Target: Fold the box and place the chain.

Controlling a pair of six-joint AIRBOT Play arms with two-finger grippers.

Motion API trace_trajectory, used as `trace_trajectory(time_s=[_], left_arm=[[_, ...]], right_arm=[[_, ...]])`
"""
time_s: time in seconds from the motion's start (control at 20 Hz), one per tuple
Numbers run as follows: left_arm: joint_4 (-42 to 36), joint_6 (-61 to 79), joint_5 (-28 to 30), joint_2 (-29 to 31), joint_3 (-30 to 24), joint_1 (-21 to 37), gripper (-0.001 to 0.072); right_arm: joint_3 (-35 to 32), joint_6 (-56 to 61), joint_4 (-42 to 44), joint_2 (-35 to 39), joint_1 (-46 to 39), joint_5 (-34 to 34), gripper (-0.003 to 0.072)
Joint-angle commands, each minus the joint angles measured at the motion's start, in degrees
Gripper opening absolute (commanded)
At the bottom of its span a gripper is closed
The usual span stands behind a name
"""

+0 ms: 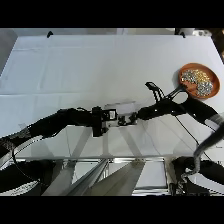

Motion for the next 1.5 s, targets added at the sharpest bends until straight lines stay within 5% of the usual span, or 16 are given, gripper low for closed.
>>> trace_trajectory(time_s=[0.0, 0.8, 1.45], left_arm=[[0.02, 0.02, 0.02, 0.00, -0.02, 0.02, 0.0142], [0.02, 0.02, 0.02, 0.00, -0.02, 0.04, 0.0142], [0.02, 0.02, 0.02, 0.00, -0.02, 0.02, 0.0142]], right_arm=[[-0.02, -1.01, 0.46, 1.86, 0.07, 0.20, 0.0007], [-0.02, -3.96, 4.61, 5.88, 0.07, 6.49, 0.0010], [-0.02, 1.05, -4.26, 5.97, 0.07, 6.80, 0.0010]])
